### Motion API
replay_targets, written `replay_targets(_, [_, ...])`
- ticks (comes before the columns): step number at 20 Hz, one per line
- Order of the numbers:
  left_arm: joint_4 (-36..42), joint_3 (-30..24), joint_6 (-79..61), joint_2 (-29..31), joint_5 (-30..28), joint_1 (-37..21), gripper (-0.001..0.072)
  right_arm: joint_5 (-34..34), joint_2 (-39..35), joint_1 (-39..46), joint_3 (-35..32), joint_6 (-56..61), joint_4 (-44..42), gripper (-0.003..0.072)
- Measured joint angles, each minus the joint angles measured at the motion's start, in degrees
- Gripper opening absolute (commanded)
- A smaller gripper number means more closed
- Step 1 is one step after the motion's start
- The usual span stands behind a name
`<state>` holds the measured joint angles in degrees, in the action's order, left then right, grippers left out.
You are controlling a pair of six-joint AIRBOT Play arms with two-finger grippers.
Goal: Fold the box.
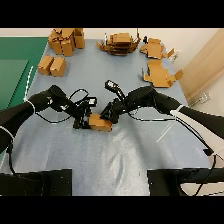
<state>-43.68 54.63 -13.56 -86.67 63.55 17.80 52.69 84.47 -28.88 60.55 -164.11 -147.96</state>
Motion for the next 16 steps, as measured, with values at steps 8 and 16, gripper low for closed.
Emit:
replay_targets(8, [0.0,0.0,0.0,0.0,-0.3,0.0,0.0296,5.4,-1.9,-0.1,0.0,-0.8,5.0,0.0452])
replay_targets(16, [0.1,0.0,0.0,0.0,-1.1,0.0,0.0296,4.2,-2.7,-0.8,0.0,-0.9,8.6,0.0341])
